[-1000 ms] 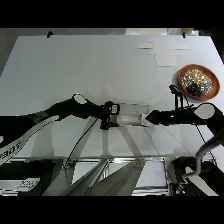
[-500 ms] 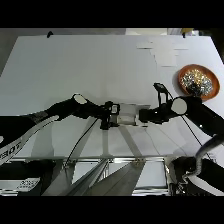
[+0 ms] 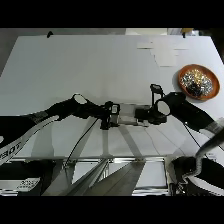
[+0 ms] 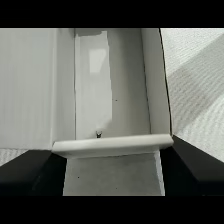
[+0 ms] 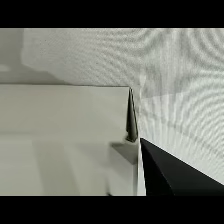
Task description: Fold the box and place the chain.
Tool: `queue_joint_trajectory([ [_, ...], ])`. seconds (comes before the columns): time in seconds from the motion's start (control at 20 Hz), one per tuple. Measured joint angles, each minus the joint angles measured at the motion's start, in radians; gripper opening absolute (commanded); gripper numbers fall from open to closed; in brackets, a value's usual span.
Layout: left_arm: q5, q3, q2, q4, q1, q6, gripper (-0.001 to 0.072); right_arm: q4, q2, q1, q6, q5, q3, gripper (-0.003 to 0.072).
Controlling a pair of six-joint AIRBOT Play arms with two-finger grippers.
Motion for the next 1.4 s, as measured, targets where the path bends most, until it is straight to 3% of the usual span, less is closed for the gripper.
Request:
queue_joint_trajectory([
  [0.2,0.000,0.000,0.000,0.000,0.000,0.002,0.0089,-0.020,-0.043,0.027,0.039,0.017,0.022,0.0402],
  [0.35,0.000,0.000,0.000,0.000,0.000,0.002,0.0089,-0.026,-0.058,0.034,0.054,0.023,0.027,0.0387],
  [0.45,0.000,0.000,0.000,0.000,0.000,0.002,0.0089,-0.030,-0.063,0.035,0.057,0.024,0.028,0.0332],
  [0.9,0.000,0.000,0.000,0.000,0.000,0.001,0.0089,-0.033,-0.069,0.037,0.060,0.003,0.003,0.0291],
  [1.0,0.000,0.000,0.000,0.000,0.000,0.001,0.0089,-0.037,-0.069,0.037,0.060,0.001,0.002,0.0177],
  [1.1,0.000,0.000,0.000,0.000,0.000,0.000,0.0089,-0.040,-0.069,0.037,0.060,0.005,0.001,0.0139],
  [1.2,-0.002,0.000,0.000,0.000,0.000,0.000,0.0089,-0.043,-0.069,0.037,0.057,0.008,0.000,0.0019],
  [1.4,-0.002,0.000,0.000,0.001,0.000,0.002,0.0089,-0.040,-0.069,0.037,0.056,0.011,0.000,0.0022],
])
